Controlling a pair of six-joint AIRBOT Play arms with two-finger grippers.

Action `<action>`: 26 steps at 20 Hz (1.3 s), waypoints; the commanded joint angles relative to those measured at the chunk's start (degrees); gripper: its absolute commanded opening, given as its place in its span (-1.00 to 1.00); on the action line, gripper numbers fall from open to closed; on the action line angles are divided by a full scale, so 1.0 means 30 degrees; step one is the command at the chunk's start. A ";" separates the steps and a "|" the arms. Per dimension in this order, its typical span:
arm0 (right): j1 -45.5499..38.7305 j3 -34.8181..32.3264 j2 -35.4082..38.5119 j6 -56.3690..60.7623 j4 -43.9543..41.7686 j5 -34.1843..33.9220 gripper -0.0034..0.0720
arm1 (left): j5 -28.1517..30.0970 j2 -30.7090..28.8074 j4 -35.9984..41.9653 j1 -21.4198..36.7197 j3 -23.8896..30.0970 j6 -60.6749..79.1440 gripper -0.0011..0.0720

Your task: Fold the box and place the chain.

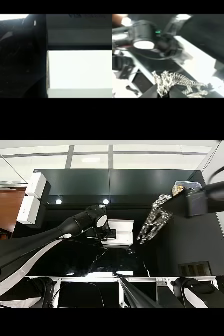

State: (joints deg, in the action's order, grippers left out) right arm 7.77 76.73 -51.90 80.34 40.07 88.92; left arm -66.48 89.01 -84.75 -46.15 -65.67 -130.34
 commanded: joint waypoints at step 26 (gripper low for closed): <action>0.5821 -0.8735 -0.3628 0.0925 0.2849 -1.0200 -0.88 | 0.0007 0.0000 -0.0015 0.0022 -0.0007 0.0007 -0.90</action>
State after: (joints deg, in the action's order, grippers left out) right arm 24.21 51.72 -62.59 82.46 46.17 61.45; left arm -66.50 89.01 -84.79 -46.15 -65.67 -130.32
